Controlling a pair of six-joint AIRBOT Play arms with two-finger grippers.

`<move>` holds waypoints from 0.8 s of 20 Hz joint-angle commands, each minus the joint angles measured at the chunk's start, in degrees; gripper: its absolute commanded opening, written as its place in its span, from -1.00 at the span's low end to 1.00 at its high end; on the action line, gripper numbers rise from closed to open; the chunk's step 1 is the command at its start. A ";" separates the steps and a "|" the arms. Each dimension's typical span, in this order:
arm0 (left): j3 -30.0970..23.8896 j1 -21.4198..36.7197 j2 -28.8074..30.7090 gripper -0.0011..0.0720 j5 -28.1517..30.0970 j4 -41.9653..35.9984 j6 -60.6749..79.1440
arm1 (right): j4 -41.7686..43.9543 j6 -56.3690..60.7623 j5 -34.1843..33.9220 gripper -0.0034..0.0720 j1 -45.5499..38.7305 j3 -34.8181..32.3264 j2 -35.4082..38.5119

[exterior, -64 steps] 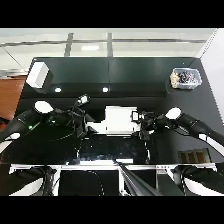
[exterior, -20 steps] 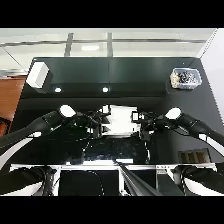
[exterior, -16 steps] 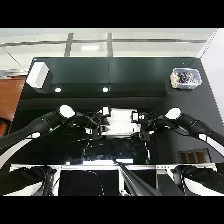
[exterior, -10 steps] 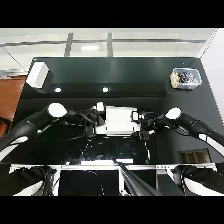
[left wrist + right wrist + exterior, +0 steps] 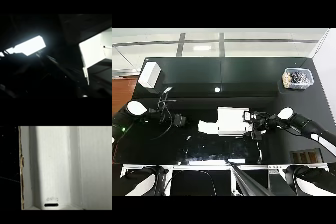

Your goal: Fold the box and place the chain.

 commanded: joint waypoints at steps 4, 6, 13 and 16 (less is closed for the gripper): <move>-1.79 6.54 -12.57 -0.91 -8.11 -13.68 -4.83 | 0.00 -0.02 0.04 -0.57 0.00 0.00 -0.02; -1.79 3.89 -15.30 -0.91 -6.08 -15.21 -4.90 | 0.00 0.00 0.04 -0.57 0.00 0.00 -0.02; 0.13 -9.31 -19.82 -0.90 -3.28 -22.38 3.10 | 0.00 -0.02 0.04 -0.57 0.00 0.00 -0.02; 3.28 -10.64 -19.82 -0.90 -4.63 -22.45 3.80 | 0.00 -0.02 0.04 -0.57 0.00 0.00 -0.02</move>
